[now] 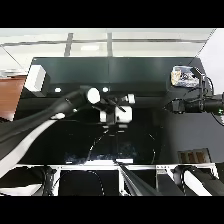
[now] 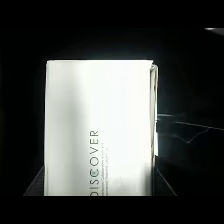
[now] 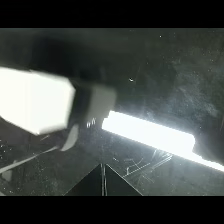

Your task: Fold the box and place the chain.

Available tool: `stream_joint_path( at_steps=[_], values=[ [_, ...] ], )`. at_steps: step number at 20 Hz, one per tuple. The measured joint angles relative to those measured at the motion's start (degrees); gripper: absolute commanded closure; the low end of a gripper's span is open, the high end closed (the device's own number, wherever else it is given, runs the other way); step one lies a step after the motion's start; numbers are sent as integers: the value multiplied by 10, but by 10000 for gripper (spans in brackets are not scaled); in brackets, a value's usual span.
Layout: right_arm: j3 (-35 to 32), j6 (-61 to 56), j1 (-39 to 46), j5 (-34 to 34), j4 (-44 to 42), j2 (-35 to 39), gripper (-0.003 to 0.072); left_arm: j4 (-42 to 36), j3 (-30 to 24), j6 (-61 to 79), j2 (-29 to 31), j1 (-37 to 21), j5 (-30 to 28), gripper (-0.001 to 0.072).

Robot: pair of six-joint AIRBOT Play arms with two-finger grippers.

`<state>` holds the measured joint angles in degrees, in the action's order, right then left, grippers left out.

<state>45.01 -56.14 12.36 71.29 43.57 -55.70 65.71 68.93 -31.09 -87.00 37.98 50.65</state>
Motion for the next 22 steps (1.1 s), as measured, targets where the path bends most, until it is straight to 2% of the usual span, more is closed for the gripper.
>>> stream_joint_path(
  at_steps=[2, 5, 7, 11, 13, 16, 22],
  values=[
    [0, 0, 0, 0, 0, 0, 673, 94, 16, -123, 35, -49, 39, 429],
    [0, 0, 0, 0, 0, 0, 673, 191, 23, -277, 76, -166, 127, 428],
    [0, 0, 0, 0, 0, 0, 673, 224, 14, -359, 95, -263, 174, 427],
    [0, -1, 0, -5, 0, 0, 673, 233, -24, -459, 118, -457, 206, 418],
    [0, -3, 0, -14, 0, 0, 673, 219, -43, -473, 123, -533, 198, 418],
    [0, -5, 0, -25, -2, 0, 673, 187, -63, -442, 119, -605, 163, 418],
    [0, -7, 0, -42, -5, 0, 673, 141, -74, -375, 93, -643, 38, 418]
  ],
)
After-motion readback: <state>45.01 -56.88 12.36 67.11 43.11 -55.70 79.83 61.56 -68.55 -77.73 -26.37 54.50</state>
